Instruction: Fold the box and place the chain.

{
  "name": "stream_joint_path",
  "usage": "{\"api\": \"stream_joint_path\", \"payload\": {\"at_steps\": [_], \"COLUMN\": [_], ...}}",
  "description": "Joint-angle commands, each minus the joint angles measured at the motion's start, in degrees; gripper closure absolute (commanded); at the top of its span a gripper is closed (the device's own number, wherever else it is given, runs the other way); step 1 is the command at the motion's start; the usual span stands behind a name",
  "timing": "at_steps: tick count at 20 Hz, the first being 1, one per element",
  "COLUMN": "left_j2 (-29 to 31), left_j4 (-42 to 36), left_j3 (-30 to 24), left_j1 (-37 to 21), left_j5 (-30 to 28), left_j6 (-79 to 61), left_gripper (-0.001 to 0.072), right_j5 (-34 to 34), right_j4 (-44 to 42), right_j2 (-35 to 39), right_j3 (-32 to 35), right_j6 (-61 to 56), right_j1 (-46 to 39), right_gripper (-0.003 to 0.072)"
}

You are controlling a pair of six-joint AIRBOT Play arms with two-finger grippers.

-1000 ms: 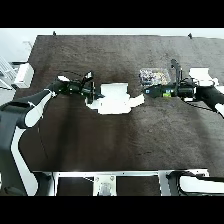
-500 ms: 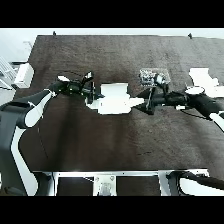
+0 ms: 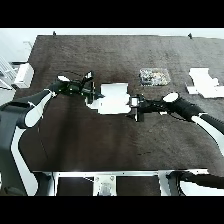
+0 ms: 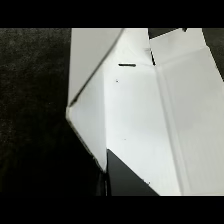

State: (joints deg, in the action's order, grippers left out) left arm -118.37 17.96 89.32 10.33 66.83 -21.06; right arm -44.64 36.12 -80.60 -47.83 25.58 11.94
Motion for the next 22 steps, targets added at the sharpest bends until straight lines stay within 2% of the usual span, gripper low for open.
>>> {"api": "stream_joint_path", "payload": {"at_steps": [1,7,11,17,20,22], "left_j2": [0.04,0.04,0.04,0.04,0.04,0.04], "left_j4": [0.0,0.0,-0.02,-0.02,-0.02,-0.02], "left_j3": [0.04,0.04,0.04,0.04,0.04,0.04], "left_j1": [0.0,0.0,0.0,0.0,0.0,0.0], "left_j5": [-0.22,-0.22,-0.22,-0.2,-0.22,-0.2], "left_j6": [0.0,0.0,0.0,0.0,0.0,0.0], "left_gripper": [0.0689,0.0689,0.0689,0.0689,0.0689,0.0689], "right_j5": [2.32,9.64,9.73,9.16,5.35,5.09], "right_j4": [-0.81,-4.63,-11.1,-11.13,-11.56,-11.54], "right_j2": [-1.44,-4.24,-3.06,-3.1,-4.37,-5.7], "right_j3": [0.04,-0.17,-2.62,-4.68,-6.43,-7.48], "right_j6": [1.7,1.68,1.7,1.92,1.46,1.49], "right_j1": [1.2,1.09,0.2,-1.42,-2.08,-2.97], "right_gripper": [0.007,0.0071,0.007,0.007,0.007,0.007]}}
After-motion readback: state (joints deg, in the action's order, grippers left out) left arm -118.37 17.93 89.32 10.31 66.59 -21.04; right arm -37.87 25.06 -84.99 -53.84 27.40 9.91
